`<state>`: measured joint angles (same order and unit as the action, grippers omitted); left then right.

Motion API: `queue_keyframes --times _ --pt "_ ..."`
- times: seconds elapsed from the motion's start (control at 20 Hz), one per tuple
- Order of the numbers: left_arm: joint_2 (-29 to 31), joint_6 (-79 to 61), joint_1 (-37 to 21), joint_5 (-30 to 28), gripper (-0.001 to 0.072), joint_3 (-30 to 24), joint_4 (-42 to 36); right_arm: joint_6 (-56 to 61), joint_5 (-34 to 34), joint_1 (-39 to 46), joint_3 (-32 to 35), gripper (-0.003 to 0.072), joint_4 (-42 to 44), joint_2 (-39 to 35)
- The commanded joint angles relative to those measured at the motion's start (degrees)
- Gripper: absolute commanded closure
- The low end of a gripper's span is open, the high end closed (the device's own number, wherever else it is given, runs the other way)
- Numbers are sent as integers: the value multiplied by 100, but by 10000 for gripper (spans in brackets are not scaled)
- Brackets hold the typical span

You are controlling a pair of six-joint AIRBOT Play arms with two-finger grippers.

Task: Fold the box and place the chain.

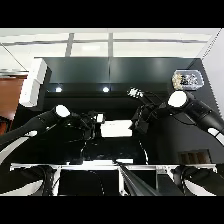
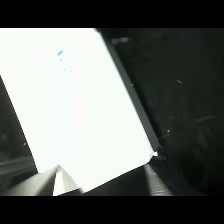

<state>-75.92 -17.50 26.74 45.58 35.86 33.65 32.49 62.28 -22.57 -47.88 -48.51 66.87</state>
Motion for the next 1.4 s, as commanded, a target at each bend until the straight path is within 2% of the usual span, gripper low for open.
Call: queue_keyframes --times 0.0,0.2,0.35,0.5,1.05,1.1,1.15,1.35 --pt "-2 -7 2 13 366 2 -4 -190 125 -7 -20 -28 66 -179" --pt "-2 -7 2 15 366 2 -7 -466 74 -136 -20 -27 44 -208" --pt "-2 -7 2 37 366 2 -7 -1154 -625 -485 -17 -20 -26 -203" --pt "-2 -7 2 227 366 2 -7 -1624 -859 -612 -17 -19 -144 -175" --pt "-2 -7 2 284 366 2 -4 -1620 -511 -616 66 -16 -122 -87" --pt "-2 -7 2 284 366 2 -4 -1598 -496 -616 83 160 -105 -87" --pt "-2 -7 2 284 366 2 -4 -1556 -505 -616 90 241 -101 -90" --pt "-2 -7 2 284 366 2 -7 -1539 -505 -616 90 276 -50 -90"
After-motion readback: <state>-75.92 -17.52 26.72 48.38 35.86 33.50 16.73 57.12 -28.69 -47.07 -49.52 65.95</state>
